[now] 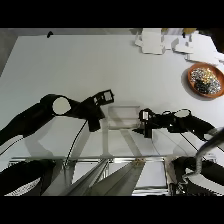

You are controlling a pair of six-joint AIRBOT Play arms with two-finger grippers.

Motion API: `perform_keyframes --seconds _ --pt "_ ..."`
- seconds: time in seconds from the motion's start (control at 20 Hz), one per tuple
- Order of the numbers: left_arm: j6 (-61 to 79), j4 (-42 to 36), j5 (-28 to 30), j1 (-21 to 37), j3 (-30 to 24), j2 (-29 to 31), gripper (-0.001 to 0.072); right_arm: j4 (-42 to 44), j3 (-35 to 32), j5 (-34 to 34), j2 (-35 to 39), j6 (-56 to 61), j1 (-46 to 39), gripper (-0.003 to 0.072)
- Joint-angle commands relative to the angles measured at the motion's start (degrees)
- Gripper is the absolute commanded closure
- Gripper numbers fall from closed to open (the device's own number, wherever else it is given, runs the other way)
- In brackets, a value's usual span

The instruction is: Fold the box and place the chain.

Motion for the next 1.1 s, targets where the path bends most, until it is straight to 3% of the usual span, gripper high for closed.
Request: perform_keyframes --seconds 0.0,0.1,0.2,0.5,0.6,0.65,0.8,1.05 --pt "12.8 -0.1 1.8 1.1 -5.8 0.5 0.07 0.0 0.0 0.0 0.0 0.0 0.1 0.0247" --pt "16.7 -1.2 4.8 1.1 -7.5 0.4 0.0694 0.0 0.0 0.0 0.0 0.0 0.1 0.0247" --pt "20.2 -2.4 7.9 1.1 -8.6 0.4 0.0633 0.0 0.0 0.0 0.0 0.0 0.1 0.0247" --pt "23.9 -4.1 8.6 1.1 -8.7 -3.5 0.0607 0.0 0.0 0.0 0.0 0.0 0.1 0.0247" --pt "26.3 -5.7 9.8 0.9 -8.7 -4.3 0.0399 0.0 0.0 0.0 0.0 0.0 0.1 0.0247" --pt "27.3 -6.9 11.0 0.9 -8.7 -4.2 0.0358 0.0 0.0 0.0 0.0 0.0 0.1 0.0247" --pt "28.8 -9.2 14.1 0.9 -8.7 -4.1 0.0359 0.0 0.0 0.0 0.0 0.0 0.1 0.0247" --pt "28.8 -10.4 13.6 0.8 -8.7 -4.2 0.0367 0.0 0.0 0.0 0.0 0.0 0.1 0.0247"
